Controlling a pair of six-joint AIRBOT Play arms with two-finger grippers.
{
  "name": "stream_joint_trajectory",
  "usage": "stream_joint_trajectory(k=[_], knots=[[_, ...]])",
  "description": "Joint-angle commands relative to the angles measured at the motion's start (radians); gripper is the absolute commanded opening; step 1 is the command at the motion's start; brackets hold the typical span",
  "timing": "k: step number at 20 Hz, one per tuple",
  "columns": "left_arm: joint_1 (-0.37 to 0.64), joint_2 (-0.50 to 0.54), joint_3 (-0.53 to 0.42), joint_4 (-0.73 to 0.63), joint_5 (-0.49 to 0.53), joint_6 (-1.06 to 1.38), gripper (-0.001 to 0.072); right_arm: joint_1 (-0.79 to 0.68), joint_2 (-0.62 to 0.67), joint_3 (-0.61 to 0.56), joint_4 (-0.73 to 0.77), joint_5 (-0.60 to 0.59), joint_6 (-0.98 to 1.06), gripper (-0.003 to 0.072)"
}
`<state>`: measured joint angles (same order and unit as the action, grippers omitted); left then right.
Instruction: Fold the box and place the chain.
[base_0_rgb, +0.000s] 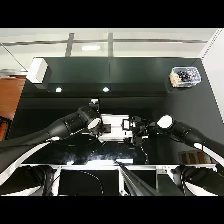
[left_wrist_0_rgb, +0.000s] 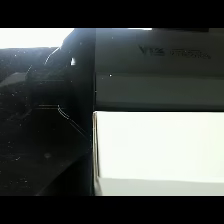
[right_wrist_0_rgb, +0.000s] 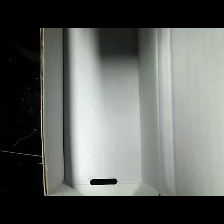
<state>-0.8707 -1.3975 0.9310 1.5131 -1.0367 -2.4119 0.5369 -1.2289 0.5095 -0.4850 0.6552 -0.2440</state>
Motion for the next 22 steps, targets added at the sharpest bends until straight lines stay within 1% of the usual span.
stream_joint_trajectory(k=[1, 2, 4, 6, 12, 17, 19, 20, 21, 22], knots=[[-0.001, -0.001, 0.001, -0.004, 0.004, 0.0, 0.0107, 0.001, 0.0, 0.0, 0.001, 0.002, 0.0, 0.0063], [-0.001, -0.001, 0.001, -0.004, 0.003, 0.0, 0.0199, 0.001, 0.0, 0.0, 0.001, 0.002, 0.0, 0.0063], [-0.001, -0.001, 0.001, -0.005, 0.002, 0.0, 0.0321, 0.001, 0.0, 0.0, 0.001, 0.002, 0.0, 0.0062], [-0.001, -0.001, 0.001, -0.004, 0.003, 0.0, 0.0354, 0.001, 0.0, 0.0, 0.001, 0.002, 0.0, 0.0063], [0.0, -0.001, 0.001, 0.006, 0.002, 0.0, 0.0351, 0.001, 0.0, 0.0, 0.001, 0.002, 0.0, 0.0063], [-0.001, -0.001, 0.001, 0.042, -0.032, 0.0, 0.0351, 0.001, 0.0, 0.0, 0.001, 0.002, 0.0, 0.0063], [0.0, -0.001, 0.001, 0.042, -0.032, 0.0, 0.035, 0.001, 0.0, 0.0, 0.001, 0.002, 0.0, 0.0063], [0.0, -0.001, 0.001, 0.042, -0.029, 0.0, 0.0305, 0.001, 0.0, 0.0, 0.001, 0.002, 0.0, 0.0063], [0.0, -0.001, 0.001, 0.042, -0.024, 0.0, 0.0183, 0.001, 0.0, 0.0, 0.001, 0.002, 0.0, 0.0063], [-0.001, -0.001, 0.001, 0.042, -0.014, 0.0, 0.0105, 0.001, 0.0, 0.0, 0.001, 0.002, 0.0, 0.0063]])
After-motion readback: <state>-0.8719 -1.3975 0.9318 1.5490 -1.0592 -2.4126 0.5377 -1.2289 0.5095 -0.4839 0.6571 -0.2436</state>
